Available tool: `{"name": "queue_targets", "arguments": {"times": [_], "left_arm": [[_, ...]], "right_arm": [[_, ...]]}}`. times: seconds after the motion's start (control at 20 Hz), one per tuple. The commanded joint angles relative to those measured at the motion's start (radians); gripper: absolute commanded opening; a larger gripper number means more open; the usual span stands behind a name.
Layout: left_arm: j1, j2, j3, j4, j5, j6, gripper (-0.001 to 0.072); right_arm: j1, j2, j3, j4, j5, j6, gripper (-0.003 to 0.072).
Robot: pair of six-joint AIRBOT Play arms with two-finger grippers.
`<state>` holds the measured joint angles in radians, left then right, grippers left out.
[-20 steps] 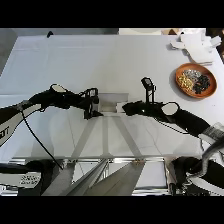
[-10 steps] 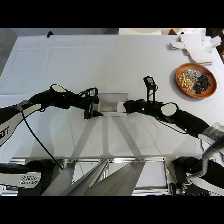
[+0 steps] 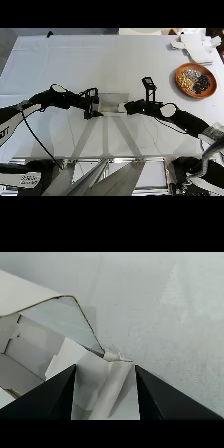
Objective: Fold the box and place the chain.
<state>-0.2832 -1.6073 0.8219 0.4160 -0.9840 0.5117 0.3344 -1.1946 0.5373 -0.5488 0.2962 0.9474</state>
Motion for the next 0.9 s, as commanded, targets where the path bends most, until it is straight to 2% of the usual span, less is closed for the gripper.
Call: {"name": "queue_targets", "arguments": {"times": [0.0, 0.2, 0.5, 0.85], "left_arm": [[0.001, 0.000, 0.000, 0.000, 0.000, 0.000, 0.0256], [0.001, 0.000, 0.000, 0.000, 0.000, 0.000, 0.0256], [0.001, 0.000, 0.000, 0.000, 0.000, 0.000, 0.0256], [0.001, 0.000, 0.000, 0.000, 0.000, 0.000, 0.0256]], "right_arm": [[0.001, 0.000, 0.000, -0.084, 0.001, 0.063, 0.0383], [0.001, 0.000, 0.000, -0.206, 0.029, 0.215, 0.0383], [0.001, 0.000, 0.058, -0.208, 0.148, 0.261, 0.0421], [0.049, 0.000, 0.065, -0.208, 0.162, 0.261, 0.0420]]}}
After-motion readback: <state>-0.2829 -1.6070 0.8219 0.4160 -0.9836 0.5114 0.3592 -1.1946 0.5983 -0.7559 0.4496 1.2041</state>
